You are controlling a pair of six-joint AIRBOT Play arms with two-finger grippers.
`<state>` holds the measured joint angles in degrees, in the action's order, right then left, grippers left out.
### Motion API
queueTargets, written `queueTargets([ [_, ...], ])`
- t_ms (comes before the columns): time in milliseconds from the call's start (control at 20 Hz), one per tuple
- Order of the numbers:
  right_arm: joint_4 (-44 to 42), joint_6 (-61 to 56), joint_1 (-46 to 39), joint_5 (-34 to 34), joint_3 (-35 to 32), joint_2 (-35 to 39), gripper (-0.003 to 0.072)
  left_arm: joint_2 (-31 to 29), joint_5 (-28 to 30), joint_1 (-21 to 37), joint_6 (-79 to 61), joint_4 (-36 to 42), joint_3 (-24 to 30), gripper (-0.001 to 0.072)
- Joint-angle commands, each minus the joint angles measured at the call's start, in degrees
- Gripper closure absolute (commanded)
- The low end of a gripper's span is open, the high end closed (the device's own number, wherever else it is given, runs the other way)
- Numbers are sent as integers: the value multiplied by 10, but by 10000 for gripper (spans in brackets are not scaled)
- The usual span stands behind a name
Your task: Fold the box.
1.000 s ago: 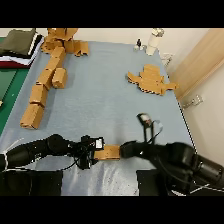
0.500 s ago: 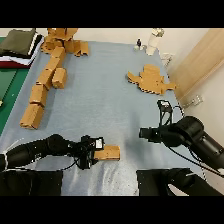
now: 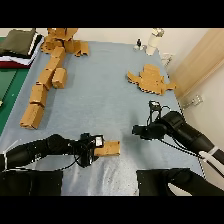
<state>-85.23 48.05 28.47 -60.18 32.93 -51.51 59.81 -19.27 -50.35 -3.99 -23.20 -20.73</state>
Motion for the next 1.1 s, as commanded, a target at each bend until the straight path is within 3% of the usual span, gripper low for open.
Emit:
queueTargets([
  [0,-18,0,0,17,0,-28,685,-25,37,1,47,0,-8,298],
  [200,-18,1,0,17,0,-27,685,-101,110,38,217,-1,-16,298],
  [400,-28,30,0,17,0,-27,685,-102,108,216,292,-6,-16,298],
  [550,-50,56,0,17,0,-27,685,-68,96,369,323,-6,-23,298],
  [650,-55,60,0,17,0,-27,685,-35,96,437,341,-6,-35,298],
  [800,-55,60,0,18,0,-27,685,23,92,476,341,-6,-72,298],
  [1050,-55,60,0,19,0,-27,684,121,91,475,341,-6,-158,298],
])
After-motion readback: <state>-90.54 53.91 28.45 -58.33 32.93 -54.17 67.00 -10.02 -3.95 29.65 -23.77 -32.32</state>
